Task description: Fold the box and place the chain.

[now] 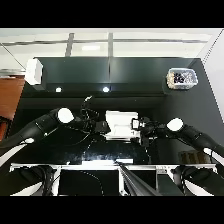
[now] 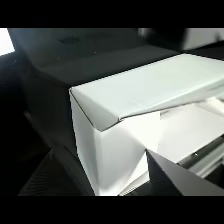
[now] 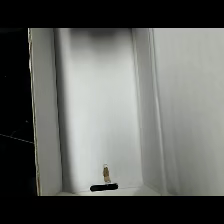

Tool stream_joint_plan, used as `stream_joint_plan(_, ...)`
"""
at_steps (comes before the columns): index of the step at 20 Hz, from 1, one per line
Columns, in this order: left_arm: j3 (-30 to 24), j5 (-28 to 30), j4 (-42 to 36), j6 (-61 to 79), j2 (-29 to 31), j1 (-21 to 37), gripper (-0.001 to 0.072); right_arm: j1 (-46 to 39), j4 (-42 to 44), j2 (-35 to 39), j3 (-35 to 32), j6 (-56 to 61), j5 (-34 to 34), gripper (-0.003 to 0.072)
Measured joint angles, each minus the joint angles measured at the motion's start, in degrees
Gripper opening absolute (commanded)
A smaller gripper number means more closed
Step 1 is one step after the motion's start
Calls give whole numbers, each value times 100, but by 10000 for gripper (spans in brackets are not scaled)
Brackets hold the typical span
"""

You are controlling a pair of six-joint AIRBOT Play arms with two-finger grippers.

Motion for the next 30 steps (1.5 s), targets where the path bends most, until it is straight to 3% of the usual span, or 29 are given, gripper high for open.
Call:
stream_joint_plan(7,186,129,1193,-1300,-22,-485,684,0,0,0,0,0,-2,534)
stream_joint_plan(13,579,-188,2459,-2590,-153,-984,674,0,0,0,0,0,-2,534)
stream_joint_plan(15,708,-234,2800,-3034,-179,-1088,614,0,0,0,0,0,-2,534)
stream_joint_plan(20,1025,-584,3248,-3847,-424,-1320,596,0,0,0,0,0,-4,534)
stream_joint_plan(23,1305,-896,3359,-4083,-697,-1438,486,0,0,0,0,0,-4,534)
stream_joint_plan(25,1440,-1012,3390,-4186,-841,-1478,479,0,0,0,0,0,-4,534)
stream_joint_plan(27,1554,-1093,3410,-4301,-960,-1495,394,0,0,0,0,0,-4,534)
stream_joint_plan(30,1694,-1176,3425,-4395,-1088,-1513,391,0,0,0,0,0,-2,534)
